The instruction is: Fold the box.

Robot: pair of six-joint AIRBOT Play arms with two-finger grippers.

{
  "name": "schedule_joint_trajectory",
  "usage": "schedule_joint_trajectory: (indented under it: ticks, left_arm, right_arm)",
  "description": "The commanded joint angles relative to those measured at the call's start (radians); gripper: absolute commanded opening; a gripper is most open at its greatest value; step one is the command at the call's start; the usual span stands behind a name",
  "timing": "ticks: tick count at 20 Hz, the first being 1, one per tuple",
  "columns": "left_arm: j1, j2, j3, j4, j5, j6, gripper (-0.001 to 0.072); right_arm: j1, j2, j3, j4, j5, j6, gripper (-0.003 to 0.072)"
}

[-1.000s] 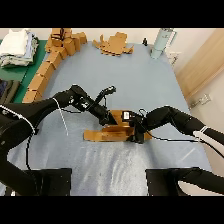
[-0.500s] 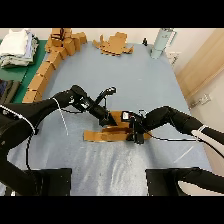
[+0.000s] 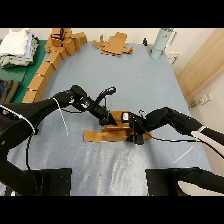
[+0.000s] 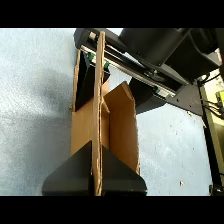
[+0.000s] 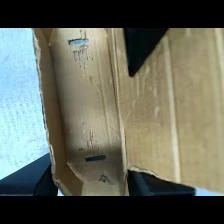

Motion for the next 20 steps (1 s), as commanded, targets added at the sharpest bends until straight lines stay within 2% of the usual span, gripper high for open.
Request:
schedule_joint_trajectory:
  ticks: [1, 8, 9, 20]
  left_arm:
    - [0.0, -0.001, 0.0, 0.0, 0.0, 0.0, 0.0013]
    - [0.0, -0.001, 0.0, 0.0, 0.0, 0.0, 0.0013]
    - [0.0, -0.001, 0.0, 0.0, 0.0, 0.0, 0.0013]
    - [0.0, -0.001, 0.0, 0.0, 0.0, 0.0, 0.0013]
  right_arm:
    - [0.0, -0.002, -0.003, -0.006, -0.001, 0.002, 0.0544]
    - [0.0, -0.016, -0.003, -0.007, -0.001, 0.002, 0.0534]
    - [0.0, -0.016, -0.003, -0.007, -0.001, 0.002, 0.0497]
    - [0.0, -0.014, -0.002, -0.006, 0.0, 0.002, 0.0496]
